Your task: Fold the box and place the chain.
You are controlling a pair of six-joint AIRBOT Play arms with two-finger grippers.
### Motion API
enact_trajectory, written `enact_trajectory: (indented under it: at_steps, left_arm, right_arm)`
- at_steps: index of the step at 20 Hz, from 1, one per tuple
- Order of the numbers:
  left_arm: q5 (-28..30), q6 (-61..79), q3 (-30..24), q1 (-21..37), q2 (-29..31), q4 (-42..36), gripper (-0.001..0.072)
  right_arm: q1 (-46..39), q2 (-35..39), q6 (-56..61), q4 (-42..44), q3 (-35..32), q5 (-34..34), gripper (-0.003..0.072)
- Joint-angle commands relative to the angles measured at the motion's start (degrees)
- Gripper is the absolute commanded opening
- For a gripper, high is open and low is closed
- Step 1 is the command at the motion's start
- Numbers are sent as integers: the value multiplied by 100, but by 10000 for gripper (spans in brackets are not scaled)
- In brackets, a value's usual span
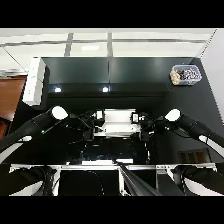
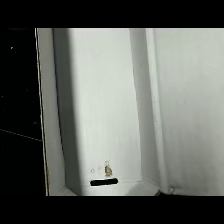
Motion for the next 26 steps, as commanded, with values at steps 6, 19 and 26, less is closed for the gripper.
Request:
enact_trajectory:
  at_steps: [6,19,26]
  left_arm:
    - [632,0,7,-514,-122,-603,229]
    - [516,-22,7,-573,-398,-890,31]
    - [516,-22,7,-575,-400,-890,34]
  right_arm:
    - [0,2,0,0,-2,2,134]
    - [0,2,0,0,-2,0,134]
    - [0,2,0,0,-2,0,134]
